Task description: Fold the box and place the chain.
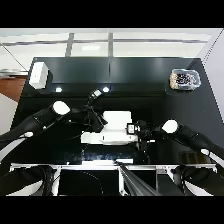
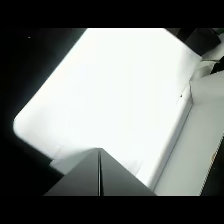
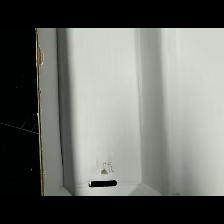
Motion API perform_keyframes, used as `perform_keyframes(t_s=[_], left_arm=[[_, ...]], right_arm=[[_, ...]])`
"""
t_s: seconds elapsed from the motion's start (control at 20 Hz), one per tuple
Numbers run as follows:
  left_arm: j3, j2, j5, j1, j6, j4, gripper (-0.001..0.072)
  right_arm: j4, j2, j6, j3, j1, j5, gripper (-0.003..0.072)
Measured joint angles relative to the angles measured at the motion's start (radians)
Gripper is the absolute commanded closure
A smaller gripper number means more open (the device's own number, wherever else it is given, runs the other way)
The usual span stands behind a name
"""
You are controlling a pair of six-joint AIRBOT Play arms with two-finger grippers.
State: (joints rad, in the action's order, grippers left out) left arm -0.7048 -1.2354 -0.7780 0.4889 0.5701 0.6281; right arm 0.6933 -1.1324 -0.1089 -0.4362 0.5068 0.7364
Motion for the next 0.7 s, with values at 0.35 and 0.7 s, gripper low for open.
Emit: perform_keyframes(t_s=[0.35,0.7], left_arm=[[-0.024,0.154,-0.267,-0.180,0.002,0.175,0.0191],[0.004,0.166,-0.391,-0.200,-0.131,0.264,-0.0011]], right_arm=[[0.000,0.000,0.000,0.000,0.000,0.000,0.0283],[0.000,0.000,0.000,0.000,0.000,0.000,0.0282]])
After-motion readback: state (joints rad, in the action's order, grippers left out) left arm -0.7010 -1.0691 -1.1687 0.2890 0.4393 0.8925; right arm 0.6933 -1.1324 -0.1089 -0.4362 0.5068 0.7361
